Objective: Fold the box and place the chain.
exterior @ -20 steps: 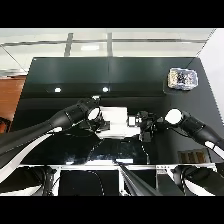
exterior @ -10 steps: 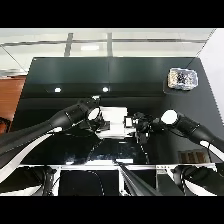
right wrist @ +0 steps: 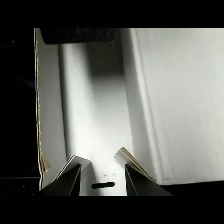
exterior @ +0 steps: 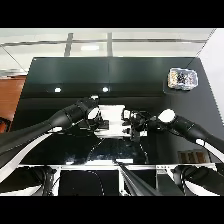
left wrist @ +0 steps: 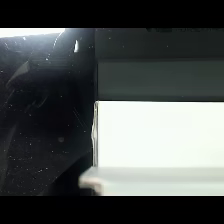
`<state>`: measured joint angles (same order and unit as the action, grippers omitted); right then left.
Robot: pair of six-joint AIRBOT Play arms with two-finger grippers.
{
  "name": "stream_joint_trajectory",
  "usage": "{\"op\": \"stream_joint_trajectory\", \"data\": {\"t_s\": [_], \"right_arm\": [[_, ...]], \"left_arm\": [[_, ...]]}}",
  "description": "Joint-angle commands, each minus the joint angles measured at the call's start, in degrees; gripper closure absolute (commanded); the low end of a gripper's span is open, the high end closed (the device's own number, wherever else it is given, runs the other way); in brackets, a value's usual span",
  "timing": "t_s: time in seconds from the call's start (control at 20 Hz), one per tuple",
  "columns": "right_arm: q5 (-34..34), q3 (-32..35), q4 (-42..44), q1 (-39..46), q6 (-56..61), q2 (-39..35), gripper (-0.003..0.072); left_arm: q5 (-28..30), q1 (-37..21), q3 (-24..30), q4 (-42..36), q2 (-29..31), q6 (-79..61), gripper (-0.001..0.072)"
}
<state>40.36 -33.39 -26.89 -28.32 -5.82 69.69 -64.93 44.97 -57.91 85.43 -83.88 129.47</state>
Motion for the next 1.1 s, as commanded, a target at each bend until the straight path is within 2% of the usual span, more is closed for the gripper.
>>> {"op": "stream_joint_trajectory", "data": {"t_s": [0.0, 0.2, 0.45, 0.5, 0.55, 0.6, 0.65, 0.7, 0.75, 0.8, 0.85, 0.9, 0.95, 1.0, 1.05], "right_arm": [[-0.07, 0.02, 3.91, -0.02, 0.00, 1.31, 0.0379], [1.97, 0.07, 8.46, -0.02, 0.02, 3.54, 0.0379], [2.27, 0.09, 6.40, 0.00, 1.18, 3.72, 0.0378], [2.27, 0.09, 6.05, 0.00, 2.01, 3.72, 0.0359], [2.27, 0.09, 5.64, 0.00, 2.89, 3.72, 0.0378], [2.58, 0.09, 5.22, 0.00, 3.43, 3.72, 0.0475], [2.86, 0.09, 5.25, 0.00, 3.54, 3.72, 0.0483], [2.93, 0.09, 5.31, 0.00, 3.82, 3.72, 0.0450], [2.73, 0.09, 5.42, 0.00, 4.13, 3.72, 0.0207], [2.82, 0.09, 5.27, 0.00, 4.17, 3.72, 0.0173], [3.08, 0.09, 5.22, 0.00, 4.17, 3.72, 0.0360], [3.21, 0.09, 5.27, 0.00, 4.15, 3.72, 0.0439], [3.02, 0.09, 5.40, 0.00, 4.20, 3.72, 0.0334], [3.28, 0.09, 5.33, 0.00, 4.57, 3.72, 0.0323], [3.87, 0.07, 5.01, 0.15, 5.33, 3.61, 0.0539]], "left_arm": [[0.22, 0.02, -0.07, -0.44, -0.04, -0.07, 0.0681], [0.24, 0.02, -0.07, -0.44, -0.04, -0.07, 0.0682], [0.22, 0.02, -0.07, -0.44, -0.04, -0.07, 0.0681], [0.22, 0.02, -0.07, -0.44, -0.04, -0.07, 0.0681], [0.22, 0.02, -0.07, -0.44, -0.04, -0.07, 0.0681], [0.22, 0.02, -0.07, -0.44, -0.04, -0.07, 0.0681], [0.22, 0.02, -0.07, -0.44, -0.04, -0.07, 0.0681], [0.22, 0.02, -0.07, -0.44, -0.04, -0.07, 0.0681], [0.22, 0.02, -0.07, -0.44, -0.04, -0.07, 0.0681], [0.24, 0.02, -0.07, -0.44, -0.04, -0.07, 0.0682], [0.24, 0.02, -0.07, -0.44, -0.04, -0.07, 0.0681], [0.22, 0.02, -0.07, -0.44, -0.04, -0.07, 0.0681], [0.17, 0.02, -0.07, -0.44, -0.04, -0.07, 0.0682], [0.17, 0.02, -0.07, -0.44, -0.04, -0.07, 0.0681], [0.17, 0.02, -0.07, -0.44, -0.04, -0.09, 0.0681]]}}
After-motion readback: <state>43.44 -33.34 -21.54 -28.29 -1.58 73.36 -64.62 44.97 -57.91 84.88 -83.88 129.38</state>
